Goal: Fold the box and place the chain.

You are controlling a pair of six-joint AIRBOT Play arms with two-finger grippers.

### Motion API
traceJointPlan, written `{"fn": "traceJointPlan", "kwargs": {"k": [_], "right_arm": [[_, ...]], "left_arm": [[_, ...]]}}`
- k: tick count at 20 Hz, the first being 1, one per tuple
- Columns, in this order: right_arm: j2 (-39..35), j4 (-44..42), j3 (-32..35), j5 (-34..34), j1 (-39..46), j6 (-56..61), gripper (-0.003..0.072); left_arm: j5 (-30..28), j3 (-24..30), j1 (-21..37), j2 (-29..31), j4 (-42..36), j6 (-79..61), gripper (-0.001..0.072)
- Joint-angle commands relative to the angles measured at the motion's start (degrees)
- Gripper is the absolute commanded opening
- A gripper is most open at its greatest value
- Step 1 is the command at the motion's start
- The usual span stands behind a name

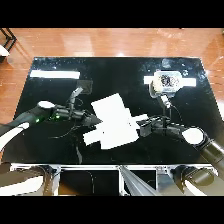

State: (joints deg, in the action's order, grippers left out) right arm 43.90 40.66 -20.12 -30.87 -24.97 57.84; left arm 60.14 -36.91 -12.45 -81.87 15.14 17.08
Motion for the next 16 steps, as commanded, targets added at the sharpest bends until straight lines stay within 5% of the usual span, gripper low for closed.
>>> {"fn": "traceJointPlan", "kwargs": {"k": [1,7,16], "right_arm": [[0.0,0.1,0.0,0.1,0.0,0.0,0.0021],[0.0,0.7,0.0,0.1,0.0,0.0,0.0021],[0.0,2.1,0.0,0.0,0.0,0.0,0.0021]], "left_arm": [[9.5,-5.2,-1.8,-6.9,-0.4,-1.7,0.062],[15.3,-8.6,-0.7,-12.5,4.1,-1.5,0.0586],[13.0,-9.8,-1.2,-12.6,4.5,-1.4,0.0438]]}}
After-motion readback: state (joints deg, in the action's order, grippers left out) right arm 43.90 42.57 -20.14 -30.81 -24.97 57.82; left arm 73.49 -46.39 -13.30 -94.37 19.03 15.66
